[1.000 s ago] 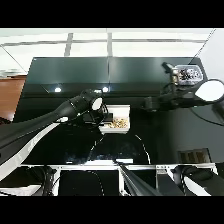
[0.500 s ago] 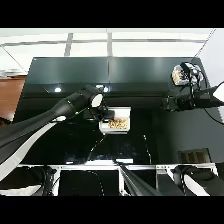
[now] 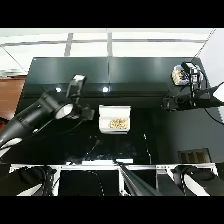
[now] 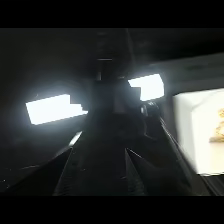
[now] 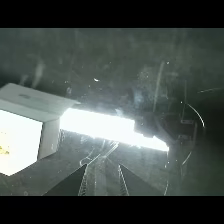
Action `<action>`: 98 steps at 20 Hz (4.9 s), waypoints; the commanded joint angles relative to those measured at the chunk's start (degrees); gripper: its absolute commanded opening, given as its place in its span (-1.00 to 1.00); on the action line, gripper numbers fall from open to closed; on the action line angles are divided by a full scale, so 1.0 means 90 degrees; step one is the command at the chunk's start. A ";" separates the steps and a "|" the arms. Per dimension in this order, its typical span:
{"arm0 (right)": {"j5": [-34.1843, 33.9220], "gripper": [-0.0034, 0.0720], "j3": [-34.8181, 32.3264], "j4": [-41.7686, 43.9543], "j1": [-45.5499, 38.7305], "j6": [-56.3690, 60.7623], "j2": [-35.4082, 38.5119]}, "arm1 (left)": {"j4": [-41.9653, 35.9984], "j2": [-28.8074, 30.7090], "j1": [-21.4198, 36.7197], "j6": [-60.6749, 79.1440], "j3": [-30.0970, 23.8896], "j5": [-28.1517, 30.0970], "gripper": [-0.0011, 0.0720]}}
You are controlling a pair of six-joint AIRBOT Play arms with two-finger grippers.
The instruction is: Fold the box and place the chain.
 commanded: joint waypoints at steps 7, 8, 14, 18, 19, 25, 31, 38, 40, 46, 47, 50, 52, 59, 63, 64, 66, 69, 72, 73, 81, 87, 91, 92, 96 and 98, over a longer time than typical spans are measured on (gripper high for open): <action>-0.0095 -0.33 0.0000 -0.0005 -0.0002 0.0022 -0.0005 | -0.6960 0.0469 0.1919 1.0421 -0.2562 0.1433 0.93; -0.0141 -0.33 0.0000 0.0000 -0.0002 0.0032 -0.0005 | -0.6970 0.0408 0.1877 1.1300 -0.2562 0.1515 0.97; -0.0199 -0.33 0.0000 -0.0002 -0.0002 0.0187 -0.0005 | -0.6351 -0.0029 0.2062 1.4234 -0.2178 0.1683 0.97; -0.0175 -0.33 0.0000 0.0000 -0.0002 0.0189 -0.0005 | -0.6477 -0.1081 0.2181 1.4773 -0.1501 0.1207 0.98; -0.0165 -0.33 0.0000 0.0000 -0.0002 0.0189 -0.0005 | -0.6494 -0.1282 0.2154 1.4729 -0.1358 0.1202 0.98; -0.0141 -0.33 0.0000 0.0002 -0.0002 0.0189 -0.0005 | -0.6482 -0.1802 0.2006 1.4695 -0.0967 0.1054 0.98; -0.0148 -0.33 0.0000 -0.0002 -0.0002 0.0189 -0.0005 | -0.6506 -0.1870 0.1698 1.4681 -0.0964 0.1168 0.98; -0.0408 -0.33 0.0000 0.0000 -0.0002 0.0189 -0.0007 | -0.6664 -0.1870 0.1494 1.4676 -0.0964 0.1321 0.78; -0.0571 -0.33 -0.0002 0.0039 0.0036 0.0187 -0.0032 | -0.6659 -0.1870 0.1455 1.4678 -0.0964 0.1338 0.39; -0.2266 0.86 -0.0134 0.0976 0.0942 0.0143 -0.0784 | -0.6659 -0.1870 0.1443 1.4678 -0.0964 0.1464 0.05; -0.2659 0.86 -0.0134 0.1435 0.1151 0.0012 -0.1093 | -0.6657 -0.1870 0.1443 1.4678 -0.0964 0.1464 0.05; -0.3075 0.86 -0.0134 0.2399 0.1712 -0.1297 -0.2069 | -0.6657 -0.1868 0.1443 1.4678 -0.0964 0.1460 0.05; -0.2883 0.86 -0.0131 0.2375 0.1872 -0.2919 -0.2195 | -0.6657 -0.1868 0.1443 1.4678 -0.0964 0.1460 0.05; -0.0554 0.84 0.0126 0.2271 0.1897 -0.5302 -0.1885 | -0.6657 -0.1868 0.1443 1.4676 -0.0964 0.1481 0.05; -0.0109 0.84 0.0092 0.2186 0.1955 -0.6171 -0.1892 | -0.6657 -0.1868 0.1443 1.4676 -0.0964 0.1528 0.05; -0.0141 0.84 0.0085 0.2183 0.1977 -0.6290 -0.1892 | -0.6657 -0.1868 0.1443 1.4678 -0.0964 0.1562 0.05; -0.0160 0.84 0.0063 0.2186 0.1991 -0.6348 -0.1921 | -0.6657 -0.1868 0.1443 1.4678 -0.0964 0.1566 0.05; -0.0209 0.84 0.0046 0.2176 0.1991 -0.6465 -0.1936 | -0.6657 -0.1868 0.1443 1.4678 -0.0964 0.1566 0.05; -0.0690 0.84 0.0046 0.2161 0.1991 -0.6543 -0.1938 | -0.6657 -0.1868 0.1443 1.4678 -0.0964 0.1569 0.05; -0.0860 0.84 0.0046 0.2161 0.1991 -0.6543 -0.1938 | -0.6657 -0.1868 0.1443 1.4678 -0.0964 0.1571 0.05; -0.0763 0.84 -0.0032 0.2089 0.1991 -0.6557 -0.2001 | -0.6657 -0.1868 0.1443 1.4678 -0.0964 0.1576 0.05; -0.0974 0.34 -0.0058 0.2086 0.2069 -0.6557 -0.2057 | -0.6657 -0.1868 0.1443 1.4678 -0.0964 0.1574 0.05; -0.0952 -0.22 -0.0058 0.2089 0.2069 -0.6555 -0.2057 | -0.6657 -0.1868 0.1443 1.4678 -0.0964 0.1574 0.05; -0.0954 -0.22 -0.0058 0.2089 0.2069 -0.6555 -0.2057 | -0.6657 -0.1868 0.1443 1.4678 -0.0964 0.1574 0.05; -0.0925 -0.22 -0.0097 0.2091 0.2069 -0.6555 -0.2059 | -0.6657 -0.1868 0.1443 1.4678 -0.0964 0.1574 0.05; -0.0954 -0.22 -0.0151 0.2091 0.2089 -0.6555 -0.2062 | -0.6657 -0.1868 0.1443 1.4678 -0.0964 0.1574 0.05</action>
